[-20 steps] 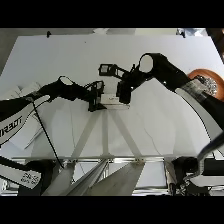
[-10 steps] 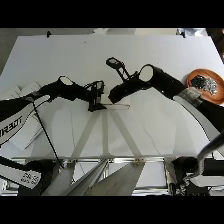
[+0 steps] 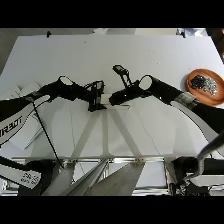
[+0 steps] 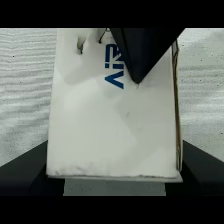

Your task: Fold the box and place the chain.

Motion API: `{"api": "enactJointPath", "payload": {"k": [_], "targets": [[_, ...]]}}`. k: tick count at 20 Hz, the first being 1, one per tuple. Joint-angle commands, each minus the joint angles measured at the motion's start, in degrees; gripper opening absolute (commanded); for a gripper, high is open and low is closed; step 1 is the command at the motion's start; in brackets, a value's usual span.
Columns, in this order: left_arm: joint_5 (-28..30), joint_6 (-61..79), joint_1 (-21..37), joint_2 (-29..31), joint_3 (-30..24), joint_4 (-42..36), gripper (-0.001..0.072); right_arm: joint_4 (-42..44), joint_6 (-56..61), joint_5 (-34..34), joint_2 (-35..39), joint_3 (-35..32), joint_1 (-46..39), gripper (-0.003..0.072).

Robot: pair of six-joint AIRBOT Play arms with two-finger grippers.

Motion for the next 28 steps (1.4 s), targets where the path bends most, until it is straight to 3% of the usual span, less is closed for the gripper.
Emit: {"api": "enactJointPath", "payload": {"k": [1,4,7,13,18,28], "targets": [[0.0,0.04,0.02,0.0,0.07,0.02,0.0143,-0.39,0.13,-1.31,2.45,-0.28,-0.09,0.001],[0.0,0.04,0.02,0.0,0.07,0.0,0.0143,-0.42,0.13,-3.23,7.67,-0.26,-1.03,0.001],[0.0,0.04,0.02,0.0,0.07,0.0,0.0143,-3.02,0.13,-0.74,15.65,-0.24,-4.46,0.001],[0.0,0.04,0.02,0.0,0.07,0.0,0.0143,-24.72,2.91,9.62,30.01,-0.26,-15.13,0.001],[0.0,0.04,0.02,0.0,0.07,0.0,0.0143,-36.89,2.95,15.37,31.58,-0.26,-17.29,0.001],[-0.24,0.04,0.02,0.0,0.07,-0.2,0.0143,-36.35,2.95,17.07,31.61,-0.26,-17.29,0.001]]}}
